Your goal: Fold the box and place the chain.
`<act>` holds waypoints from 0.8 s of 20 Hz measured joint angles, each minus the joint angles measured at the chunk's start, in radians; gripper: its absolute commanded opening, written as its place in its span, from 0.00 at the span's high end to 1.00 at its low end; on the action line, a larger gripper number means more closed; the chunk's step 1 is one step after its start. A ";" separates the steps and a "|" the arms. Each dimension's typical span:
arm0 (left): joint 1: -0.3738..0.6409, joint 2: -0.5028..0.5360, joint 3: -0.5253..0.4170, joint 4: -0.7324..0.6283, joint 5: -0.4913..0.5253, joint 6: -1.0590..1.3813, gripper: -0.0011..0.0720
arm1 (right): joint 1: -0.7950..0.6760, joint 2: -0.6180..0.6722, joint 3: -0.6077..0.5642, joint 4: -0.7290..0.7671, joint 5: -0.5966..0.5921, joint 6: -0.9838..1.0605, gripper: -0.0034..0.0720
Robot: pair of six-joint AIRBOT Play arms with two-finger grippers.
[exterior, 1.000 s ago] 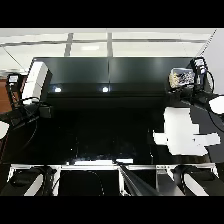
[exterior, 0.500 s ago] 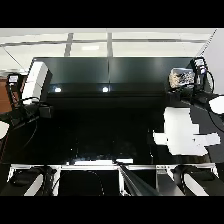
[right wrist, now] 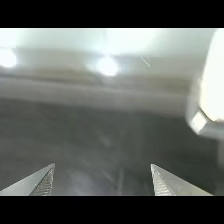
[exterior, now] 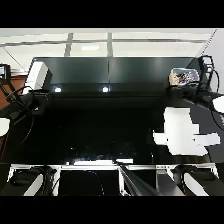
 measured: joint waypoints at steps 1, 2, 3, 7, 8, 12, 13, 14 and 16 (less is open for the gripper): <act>0.000 -0.002 0.000 -0.021 -0.018 0.000 0.01 | -0.049 0.000 0.003 -0.076 0.037 0.061 0.00; 0.000 -0.005 0.000 -0.040 -0.048 -0.005 0.01 | -0.113 0.000 0.008 -0.158 0.087 0.118 0.00; 0.000 -0.007 0.000 -0.056 -0.085 -0.004 0.01 | -0.181 0.000 0.011 -0.227 0.125 0.158 0.00; 0.000 -0.013 0.000 -0.096 -0.235 -0.008 0.01 | -0.493 -0.020 0.020 -0.372 0.283 0.175 0.00; 0.000 -0.013 0.000 -0.102 -0.257 -0.014 0.01 | -0.566 -0.039 0.020 -0.373 0.329 0.134 0.00; 0.000 -0.013 0.000 -0.145 -0.299 -0.026 0.01 | -0.747 -0.138 0.030 -0.317 0.447 -0.063 0.00; 0.000 -0.013 0.000 -0.155 -0.310 -0.027 0.01 | -0.769 -0.167 0.037 -0.294 0.467 -0.112 0.00; 0.000 -0.013 0.000 -0.166 -0.313 -0.027 0.01 | -0.784 -0.196 0.042 -0.277 0.486 -0.154 0.00; 0.000 -0.014 0.000 -0.185 -0.317 -0.030 0.02 | -0.803 -0.253 0.049 -0.256 0.517 -0.237 0.03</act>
